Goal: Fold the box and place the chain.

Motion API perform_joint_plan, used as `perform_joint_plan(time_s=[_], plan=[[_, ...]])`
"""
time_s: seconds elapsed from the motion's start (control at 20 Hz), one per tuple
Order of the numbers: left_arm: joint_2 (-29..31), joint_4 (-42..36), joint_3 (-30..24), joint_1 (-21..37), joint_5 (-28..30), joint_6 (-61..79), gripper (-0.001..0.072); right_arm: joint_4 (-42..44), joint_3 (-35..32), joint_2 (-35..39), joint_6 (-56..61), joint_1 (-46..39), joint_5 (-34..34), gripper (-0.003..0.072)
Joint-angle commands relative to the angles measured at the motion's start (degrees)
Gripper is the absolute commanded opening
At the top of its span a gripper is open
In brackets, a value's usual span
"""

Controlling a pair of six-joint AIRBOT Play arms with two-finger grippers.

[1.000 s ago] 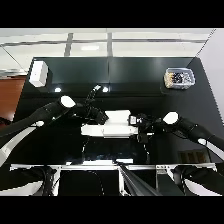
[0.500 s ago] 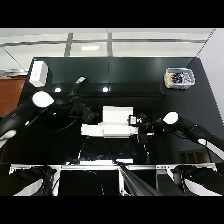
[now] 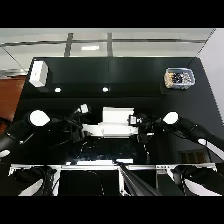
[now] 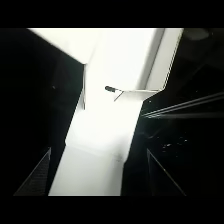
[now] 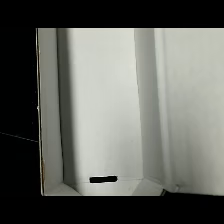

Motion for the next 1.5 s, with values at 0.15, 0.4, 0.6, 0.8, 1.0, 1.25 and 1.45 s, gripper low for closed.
perform_joint_plan(time_s=[0.15, 0.4, 0.6, 0.8, 1.0, 1.25, 1.45], plan=[[-7.3, -1.4, 0.9, -5.8, 9.0, 8.1, 0.0704, 0.0, 0.0, 0.0, 0.0, 0.0, 0.0, 0.0187], [-11.9, -1.2, 5.6, -8.2, 6.3, 8.0, 0.0672, 0.0, 0.0, 0.0, 0.0, 0.0, 0.0, 0.0187], [-13.0, -2.5, 6.9, -8.2, -0.7, 8.1, 0.0307, 0.0, 0.0, 0.0, 0.0, 0.0, 0.0, 0.0186], [-13.0, -5.5, 6.9, -8.2, -0.7, 8.1, 0.0221, 0.0, 0.0, 0.0, 0.0, 0.0, 0.0, 0.0187], [-14.3, -9.4, 6.9, -8.3, 1.4, 8.1, 0.0220, 0.0, 0.0, 0.0, 0.0, 0.0, 0.0, 0.0186], [-16.9, -13.0, 6.9, -9.6, 2.7, 8.1, 0.0220, 0.0, 0.0, 0.0, 0.0, 0.0, 0.0, 0.0186], [-18.3, -15.5, 6.9, -9.4, 2.3, 8.1, 0.0221, 0.0, 0.0, 0.0, 0.0, 0.0, 0.0, 0.0187]])
